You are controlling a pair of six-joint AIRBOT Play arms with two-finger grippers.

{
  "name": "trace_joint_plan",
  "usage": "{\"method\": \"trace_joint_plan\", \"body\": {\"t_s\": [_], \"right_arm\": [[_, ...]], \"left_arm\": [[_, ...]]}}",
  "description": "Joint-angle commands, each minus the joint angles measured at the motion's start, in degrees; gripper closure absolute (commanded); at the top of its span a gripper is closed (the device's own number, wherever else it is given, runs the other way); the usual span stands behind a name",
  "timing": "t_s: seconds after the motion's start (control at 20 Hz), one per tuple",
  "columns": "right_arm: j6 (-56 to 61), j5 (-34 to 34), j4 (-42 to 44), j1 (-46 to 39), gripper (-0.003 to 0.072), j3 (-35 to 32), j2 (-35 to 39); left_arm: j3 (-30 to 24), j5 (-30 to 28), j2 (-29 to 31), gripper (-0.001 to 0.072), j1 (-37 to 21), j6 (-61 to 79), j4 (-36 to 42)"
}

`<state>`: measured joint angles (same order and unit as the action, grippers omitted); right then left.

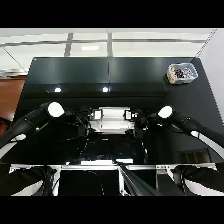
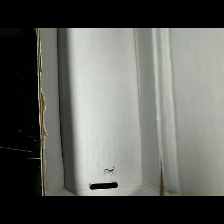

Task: Fold the box and place the chain.

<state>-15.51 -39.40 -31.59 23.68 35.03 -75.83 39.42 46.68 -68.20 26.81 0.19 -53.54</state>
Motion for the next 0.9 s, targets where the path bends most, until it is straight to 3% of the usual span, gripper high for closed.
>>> {"method": "trace_joint_plan", "body": {"t_s": [0.0,0.05,0.15,0.85], "right_arm": [[0.0,0.0,0.0,0.0,0.0263,0.0,0.0],[0.0,0.0,0.0,0.0,0.0263,0.0,0.0],[0.0,0.0,0.0,0.0,0.0263,0.0,0.0],[0.0,0.0,0.0,0.0,0.0263,0.0,0.0]], "left_arm": [[0.0,-1.1,-2.0,0.0244,0.8,-2.5,2.4],[0.0,-1.2,-2.1,0.03,0.8,-2.2,3.9],[0.0,-1.4,-2.1,0.0538,0.8,-1.8,4.8],[0.0,-1.7,-6.9,0.0542,0.8,-0.3,18.2]]}}
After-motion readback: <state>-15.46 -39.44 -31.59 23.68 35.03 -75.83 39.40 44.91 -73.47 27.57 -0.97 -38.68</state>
